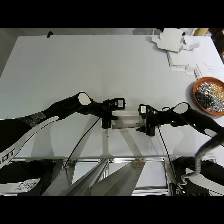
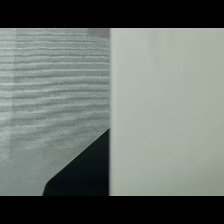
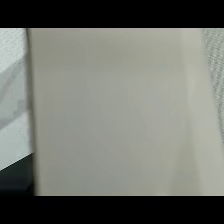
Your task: Fold the box and place the chain.
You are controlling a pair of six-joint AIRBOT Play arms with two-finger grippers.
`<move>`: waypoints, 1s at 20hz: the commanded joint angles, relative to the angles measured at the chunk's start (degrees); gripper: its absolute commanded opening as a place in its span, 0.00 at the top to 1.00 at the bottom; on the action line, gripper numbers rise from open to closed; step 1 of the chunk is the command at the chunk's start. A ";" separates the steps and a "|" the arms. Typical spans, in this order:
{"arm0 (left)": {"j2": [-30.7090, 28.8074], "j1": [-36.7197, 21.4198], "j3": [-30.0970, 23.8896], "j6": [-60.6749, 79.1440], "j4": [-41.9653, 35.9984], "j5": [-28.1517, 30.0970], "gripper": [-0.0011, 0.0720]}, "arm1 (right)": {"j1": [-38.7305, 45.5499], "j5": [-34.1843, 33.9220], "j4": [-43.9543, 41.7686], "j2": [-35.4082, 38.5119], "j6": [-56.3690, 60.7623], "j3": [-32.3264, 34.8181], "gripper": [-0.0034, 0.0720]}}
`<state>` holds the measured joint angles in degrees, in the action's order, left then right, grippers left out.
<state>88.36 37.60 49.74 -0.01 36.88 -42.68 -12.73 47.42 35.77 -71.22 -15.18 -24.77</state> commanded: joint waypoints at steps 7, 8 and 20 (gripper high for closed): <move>0.02 0.00 -0.02 0.00 0.00 0.02 0.97 | -0.07 -0.11 0.00 -0.04 0.13 0.02 0.56; 0.02 0.00 -0.02 0.00 0.00 0.02 0.97 | -0.04 -0.11 0.00 -0.04 0.13 0.02 0.56; -8.00 -5.92 -0.02 -19.08 17.09 -6.47 0.09 | -0.07 -0.11 0.00 -0.04 0.13 0.02 0.56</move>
